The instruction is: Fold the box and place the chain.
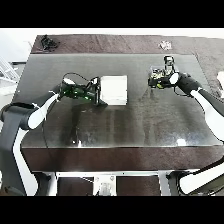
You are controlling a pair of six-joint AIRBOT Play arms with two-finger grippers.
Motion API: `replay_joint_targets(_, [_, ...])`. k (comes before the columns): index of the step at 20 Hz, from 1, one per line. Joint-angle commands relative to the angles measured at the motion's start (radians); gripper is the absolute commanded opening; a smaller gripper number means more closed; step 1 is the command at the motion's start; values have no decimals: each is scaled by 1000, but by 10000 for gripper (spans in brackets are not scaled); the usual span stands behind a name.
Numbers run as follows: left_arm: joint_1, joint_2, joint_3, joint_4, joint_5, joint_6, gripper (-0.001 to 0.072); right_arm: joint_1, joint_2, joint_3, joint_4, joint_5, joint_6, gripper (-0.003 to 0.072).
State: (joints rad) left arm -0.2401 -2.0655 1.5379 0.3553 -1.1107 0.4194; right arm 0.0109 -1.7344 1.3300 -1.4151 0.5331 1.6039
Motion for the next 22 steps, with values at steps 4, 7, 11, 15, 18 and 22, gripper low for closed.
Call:
replay_joint_targets(4, [-1,0,0,0,0,0,352,6,-62,4,-10,-121,-1,369])
replay_joint_targets(7, [-1,0,0,0,0,0,352,5,-64,4,-10,-172,-1,367])
replay_joint_targets(11, [-1,0,0,0,0,0,353,-2,-98,13,-9,-164,0,367])
replay_joint_targets(15, [-1,0,0,0,0,0,353,2,-113,16,8,-154,0,199])
replay_joint_targets(18, [-1,0,0,0,0,0,353,8,-113,31,19,-99,0,12])
replay_joint_targets(22, [-1,0,0,0,0,0,353,9,-63,40,20,-23,1,9])
